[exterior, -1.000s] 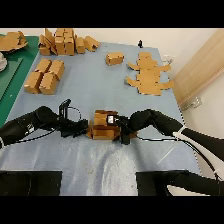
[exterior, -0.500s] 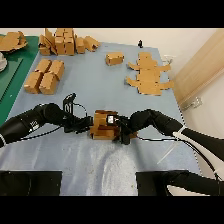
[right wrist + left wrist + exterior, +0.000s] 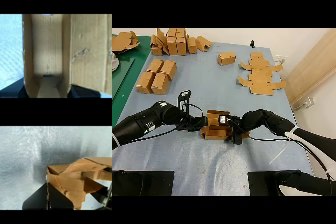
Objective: Fold the box.
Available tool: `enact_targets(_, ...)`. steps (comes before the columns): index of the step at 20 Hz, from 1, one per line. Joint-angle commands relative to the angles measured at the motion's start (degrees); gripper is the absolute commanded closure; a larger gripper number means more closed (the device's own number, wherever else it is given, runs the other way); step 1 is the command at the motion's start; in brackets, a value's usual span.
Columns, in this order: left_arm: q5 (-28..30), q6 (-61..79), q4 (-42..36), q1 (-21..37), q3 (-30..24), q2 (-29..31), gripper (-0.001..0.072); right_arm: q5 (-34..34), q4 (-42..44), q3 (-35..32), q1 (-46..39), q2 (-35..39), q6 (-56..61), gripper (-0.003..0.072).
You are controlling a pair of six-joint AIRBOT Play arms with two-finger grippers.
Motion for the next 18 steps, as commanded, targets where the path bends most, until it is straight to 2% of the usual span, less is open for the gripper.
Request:
enact_targets(1,-0.17,1.68,-1.14,-0.44,0.28,0.04,0.0697,0.0,0.0,0.04,-0.04,-0.04,0.02,0.0205)
enact_targets(13,-0.61,5.22,-3.08,-0.42,0.28,0.04,0.0692,0.0,0.0,0.04,-0.04,-0.04,0.02,0.0205)
enact_targets(15,-0.68,5.16,-3.39,-0.42,0.28,0.04,0.0272,0.0,0.02,0.04,-0.04,-0.04,0.0,0.0205)
enact_targets(18,-0.68,5.16,-3.48,-0.42,0.28,0.04,0.0275,0.0,0.02,0.04,-0.04,-0.04,0.0,0.0205)
